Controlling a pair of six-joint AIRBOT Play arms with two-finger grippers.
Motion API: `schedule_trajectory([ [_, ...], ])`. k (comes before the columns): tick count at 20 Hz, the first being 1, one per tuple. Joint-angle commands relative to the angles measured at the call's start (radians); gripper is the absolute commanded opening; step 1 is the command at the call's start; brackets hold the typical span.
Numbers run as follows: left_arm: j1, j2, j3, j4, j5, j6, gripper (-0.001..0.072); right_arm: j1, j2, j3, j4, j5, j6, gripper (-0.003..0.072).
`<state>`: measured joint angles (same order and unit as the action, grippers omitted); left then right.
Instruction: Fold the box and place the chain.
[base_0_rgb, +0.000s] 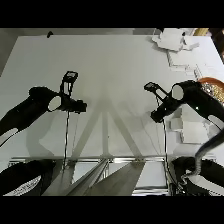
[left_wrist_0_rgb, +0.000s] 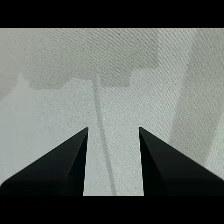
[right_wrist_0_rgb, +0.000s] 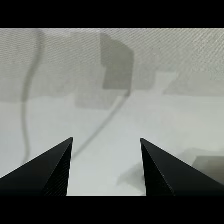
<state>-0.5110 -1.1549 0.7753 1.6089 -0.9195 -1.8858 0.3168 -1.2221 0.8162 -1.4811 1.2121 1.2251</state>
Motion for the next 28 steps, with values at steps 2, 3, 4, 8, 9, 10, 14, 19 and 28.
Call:
schedule_trajectory([
  [2, -0.001, 0.0, 0.0, 0.0, 0.0, 0.0, 0.0342, 0.001, 0.0, 0.0, 0.0, -0.028, -0.003, 0.0477],
  [3, -0.001, 0.0, 0.0, 0.0, 0.0, 0.0, 0.0342, 0.001, 0.0, 0.0, 0.0, -0.027, -0.003, 0.0477],
  [4, -0.001, 0.0, 0.0, 0.0, 0.0, 0.0, 0.0342, 0.001, 0.0, 0.0, 0.0, -0.027, -0.003, 0.0477],
  [8, -0.001, 0.0, 0.0, 0.0, 0.0, 0.0, 0.0342, 0.0, 0.0, 0.0, -0.071, -0.076, 0.054, 0.044],
  [9, -0.001, 0.0, 0.0, 0.0, 0.0, 0.0, 0.0342, -0.01, 0.0, 0.0, -0.175, -0.072, 0.087, 0.044],
  [10, -0.001, 0.0, 0.0, 0.0, 0.0, 0.0, 0.0342, -0.035, 0.0, 0.0, -0.282, -0.044, 0.091, 0.044],
  [14, -0.001, 0.0, 0.0, 0.0, 0.0, 0.0, 0.0342, -0.276, 0.0, 0.0, -0.438, 0.011, 0.115, 0.044],
  [19, -0.001, 0.0, 0.0, 0.0, 0.0, 0.0, 0.0342, -0.633, 0.019, 0.0, -0.429, -0.062, 0.153, 0.0514],
  [28, -0.001, 0.0, 0.0, 0.0, 0.0, 0.0, 0.0342, -0.827, 0.212, 0.001, -0.254, -0.174, 0.02, 0.0614],
])
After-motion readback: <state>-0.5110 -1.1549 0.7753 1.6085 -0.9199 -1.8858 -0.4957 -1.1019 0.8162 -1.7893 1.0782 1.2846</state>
